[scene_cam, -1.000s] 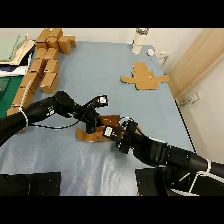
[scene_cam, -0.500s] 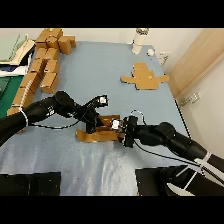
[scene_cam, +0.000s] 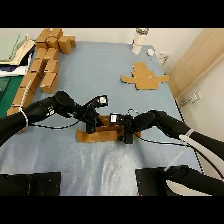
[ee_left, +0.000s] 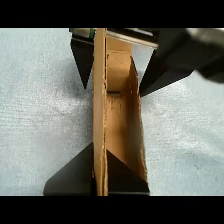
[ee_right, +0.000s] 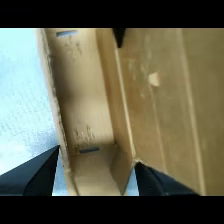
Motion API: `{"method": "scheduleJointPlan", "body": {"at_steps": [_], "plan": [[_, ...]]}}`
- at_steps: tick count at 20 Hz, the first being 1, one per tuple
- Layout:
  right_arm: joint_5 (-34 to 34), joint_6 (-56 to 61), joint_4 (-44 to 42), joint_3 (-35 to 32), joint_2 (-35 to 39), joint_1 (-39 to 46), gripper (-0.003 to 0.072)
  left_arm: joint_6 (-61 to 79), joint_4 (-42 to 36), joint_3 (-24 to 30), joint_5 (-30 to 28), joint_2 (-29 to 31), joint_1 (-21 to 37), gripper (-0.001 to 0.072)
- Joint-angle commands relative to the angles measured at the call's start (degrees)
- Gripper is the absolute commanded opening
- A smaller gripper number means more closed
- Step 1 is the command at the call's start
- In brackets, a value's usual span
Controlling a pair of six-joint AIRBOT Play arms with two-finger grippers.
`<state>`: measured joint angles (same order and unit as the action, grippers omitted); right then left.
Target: Fold the box.
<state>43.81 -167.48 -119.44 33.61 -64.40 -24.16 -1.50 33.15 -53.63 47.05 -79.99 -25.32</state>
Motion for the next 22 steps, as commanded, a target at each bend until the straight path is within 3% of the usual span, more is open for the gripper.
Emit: {"method": "scheduleJointPlan", "body": {"at_steps": [1,9,22], "plan": [[1.66,-2.34,-1.88,0.74,-2.25,0.55,0.0719,0.02,0.0,0.0,-0.04,-0.02,-0.02,0.0015],[1.75,-2.36,-1.77,0.76,0.87,0.5,0.0713,0.0,0.0,0.0,-0.04,-0.02,-0.02,0.0015],[1.25,-2.05,-1.92,0.72,-0.85,0.48,0.07,0.02,0.0,0.0,-0.04,-0.02,-0.02,0.0015]]}}
